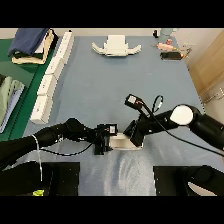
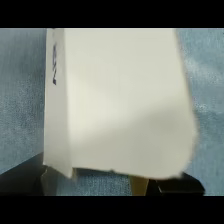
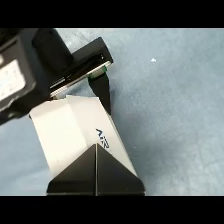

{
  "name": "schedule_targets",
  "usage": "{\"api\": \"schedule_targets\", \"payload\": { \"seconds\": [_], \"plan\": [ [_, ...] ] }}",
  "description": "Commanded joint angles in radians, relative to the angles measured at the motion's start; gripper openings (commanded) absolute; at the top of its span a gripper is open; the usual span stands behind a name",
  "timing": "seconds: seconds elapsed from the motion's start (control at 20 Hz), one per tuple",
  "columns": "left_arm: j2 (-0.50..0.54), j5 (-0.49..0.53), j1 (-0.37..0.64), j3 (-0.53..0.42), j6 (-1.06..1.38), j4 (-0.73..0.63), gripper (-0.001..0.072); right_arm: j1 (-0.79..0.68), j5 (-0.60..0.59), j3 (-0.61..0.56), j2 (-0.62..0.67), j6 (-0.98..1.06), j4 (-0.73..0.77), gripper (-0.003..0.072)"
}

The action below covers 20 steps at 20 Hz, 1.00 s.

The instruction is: Fold the box.

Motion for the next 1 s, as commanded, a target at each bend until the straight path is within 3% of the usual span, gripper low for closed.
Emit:
{"api": "schedule_targets", "payload": {
  "seconds": [0.0,0.35,0.45,0.55,0.6,0.65,0.8,0.95],
  "plan": [
    [0.001,0.0,0.0,0.0,0.0,0.0,0.0411,0.103,-0.231,-0.154,0.128,-0.037,-0.031,0.0005],
    [0.001,0.0,0.0,0.0,0.0,0.0,0.0412,0.176,-0.26,-0.223,0.138,-0.037,-0.112,0.0068],
    [0.001,0.0,0.0,0.0,0.0,0.0,0.0411,0.176,-0.27,-0.217,0.141,-0.045,-0.157,0.0243],
    [0.001,0.0,0.0,0.0,0.0,0.0,0.0412,0.176,-0.268,-0.194,0.155,-0.05,-0.187,0.0249],
    [0.001,0.0,0.0,0.0,0.0,0.0,0.0412,0.177,-0.267,-0.182,0.16,-0.069,-0.187,0.0291],
    [0.001,0.0,0.0,0.0,0.0,0.0,0.0411,0.177,-0.264,-0.172,0.16,-0.102,-0.186,0.043],
    [0.001,0.0,0.0,0.0,0.0,0.0,0.0411,0.177,-0.216,-0.169,0.158,-0.174,-0.186,0.046],
    [0.001,0.0,0.0,0.0,0.0,0.0,0.0411,0.203,-0.156,-0.169,0.158,-0.195,-0.186,0.0541]
  ]
}}
